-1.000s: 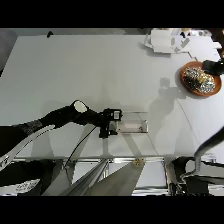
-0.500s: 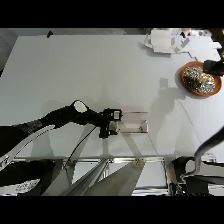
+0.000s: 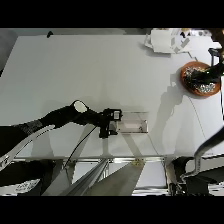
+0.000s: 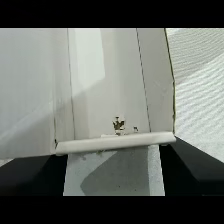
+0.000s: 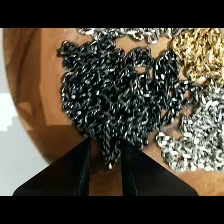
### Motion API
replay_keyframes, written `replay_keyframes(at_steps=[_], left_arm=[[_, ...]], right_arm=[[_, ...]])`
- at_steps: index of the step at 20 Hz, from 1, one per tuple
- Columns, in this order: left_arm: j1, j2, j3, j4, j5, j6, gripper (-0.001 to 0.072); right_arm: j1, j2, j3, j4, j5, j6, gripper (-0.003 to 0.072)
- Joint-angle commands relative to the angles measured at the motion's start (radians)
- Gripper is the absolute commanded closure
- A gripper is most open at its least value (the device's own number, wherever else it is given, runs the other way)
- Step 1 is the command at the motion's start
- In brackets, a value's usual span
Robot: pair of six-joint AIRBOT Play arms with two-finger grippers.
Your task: Fold the box and place the chain.
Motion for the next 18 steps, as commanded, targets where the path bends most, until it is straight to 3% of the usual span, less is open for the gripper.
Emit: replay_keyframes(at_steps=[1,9,11,18], left_arm=[[0.001,0.000,0.000,0.000,0.000,0.000,0.0560],[0.001,0.000,0.000,0.000,0.000,0.000,0.0560],[0.001,0.000,0.000,0.000,0.000,0.000,0.0560],[0.001,0.000,0.000,0.000,0.000,0.000,0.0560]], right_arm=[[0.000,-0.023,0.000,-0.004,-0.042,0.000,0.0489],[0.000,-0.041,0.000,-0.013,-0.080,0.008,0.0532],[0.000,-0.046,0.000,-0.013,-0.069,0.008,0.0658],[0.000,0.032,0.001,-0.013,-0.083,0.004,0.0669]])
